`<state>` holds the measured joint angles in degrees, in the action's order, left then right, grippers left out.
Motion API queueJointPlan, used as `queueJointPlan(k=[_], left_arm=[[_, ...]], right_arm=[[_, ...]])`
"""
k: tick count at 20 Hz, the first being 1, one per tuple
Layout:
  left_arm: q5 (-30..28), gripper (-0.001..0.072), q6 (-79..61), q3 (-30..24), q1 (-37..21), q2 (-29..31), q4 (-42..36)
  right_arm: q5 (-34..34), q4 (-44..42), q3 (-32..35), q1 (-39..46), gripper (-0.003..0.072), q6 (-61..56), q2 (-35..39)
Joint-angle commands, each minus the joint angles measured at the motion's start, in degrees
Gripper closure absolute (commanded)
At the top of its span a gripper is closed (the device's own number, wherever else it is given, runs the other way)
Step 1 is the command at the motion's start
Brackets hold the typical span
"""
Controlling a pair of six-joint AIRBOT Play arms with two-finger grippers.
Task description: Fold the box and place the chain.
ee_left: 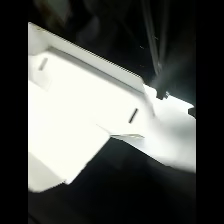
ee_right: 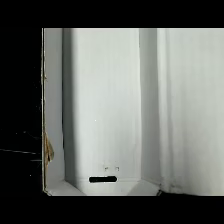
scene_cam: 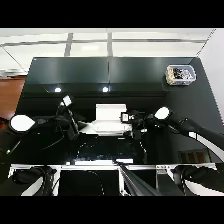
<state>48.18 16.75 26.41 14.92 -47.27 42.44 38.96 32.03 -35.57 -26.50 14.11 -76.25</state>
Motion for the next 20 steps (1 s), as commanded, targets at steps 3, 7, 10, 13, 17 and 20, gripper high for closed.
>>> queueJointPlan(k=[3,7,10,13,17,20], left_arm=[[-3.1,0.0004,-14.5,0.8,3.2,-5.5,13.1],[-1.0,0.0004,-18.7,5.6,5.6,-13.4,10.0],[-1.0,0.0004,-18.6,7.8,7.6,-17.4,7.3],[-1.6,0.0023,-18.6,8.0,9.4,-18.9,6.5],[-1.5,0.0404,-18.5,8.0,9.8,-18.9,6.3],[-2.0,0.0438,-18.5,8.0,9.8,-18.9,3.7]], right_arm=[[0.0,0.0,0.0,-0.1,0.0445,0.0,0.0],[0.0,0.0,0.0,-0.1,0.0445,0.0,0.0],[0.0,0.0,0.0,-0.1,0.0445,0.0,0.0],[0.0,0.0,0.0,-0.1,0.0444,0.0,0.0],[0.0,0.0,0.0,-0.1,0.0444,0.0,0.0],[0.0,0.0,0.0,-0.1,0.0444,0.0,0.0]])
